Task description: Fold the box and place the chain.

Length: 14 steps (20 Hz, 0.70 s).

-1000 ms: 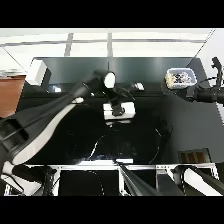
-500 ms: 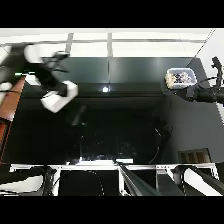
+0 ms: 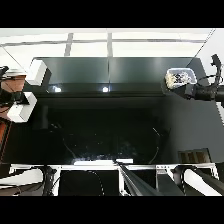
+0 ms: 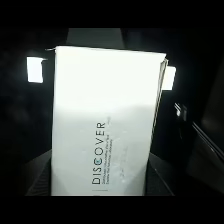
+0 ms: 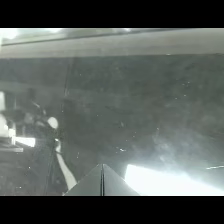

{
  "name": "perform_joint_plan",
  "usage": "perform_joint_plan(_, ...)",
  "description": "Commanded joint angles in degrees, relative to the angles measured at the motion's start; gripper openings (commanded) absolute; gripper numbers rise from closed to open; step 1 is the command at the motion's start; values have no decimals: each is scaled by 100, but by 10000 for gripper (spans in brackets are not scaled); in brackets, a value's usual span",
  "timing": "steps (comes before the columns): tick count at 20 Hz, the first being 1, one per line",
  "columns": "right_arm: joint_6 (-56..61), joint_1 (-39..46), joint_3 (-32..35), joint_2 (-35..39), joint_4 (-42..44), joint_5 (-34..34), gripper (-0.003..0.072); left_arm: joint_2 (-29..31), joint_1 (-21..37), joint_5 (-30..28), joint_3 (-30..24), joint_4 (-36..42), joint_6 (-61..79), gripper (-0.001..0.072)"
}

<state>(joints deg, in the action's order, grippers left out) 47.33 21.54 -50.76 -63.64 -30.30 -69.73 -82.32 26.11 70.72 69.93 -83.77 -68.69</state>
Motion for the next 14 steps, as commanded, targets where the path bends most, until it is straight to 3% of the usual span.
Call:
perform_joint_plan(1,-299,-188,-7,2,166,103,17,-431,153,-629,144,304,560,289)
perform_joint_plan(5,-343,-208,-7,2,308,393,18,-1056,-44,-953,734,546,678,289)
perform_joint_plan(10,-341,-208,-7,2,310,396,18,-1803,-280,-916,1692,660,654,294)
perform_joint_plan(11,-341,-208,-7,2,315,400,17,-1880,-334,-879,1803,599,649,453)
perform_joint_plan(12,-341,-208,-7,2,356,398,17,-1880,-387,-846,1853,352,387,704)
perform_joint_plan(14,-343,-210,-7,2,437,310,18,-1825,-481,-352,2280,-592,-221,705)
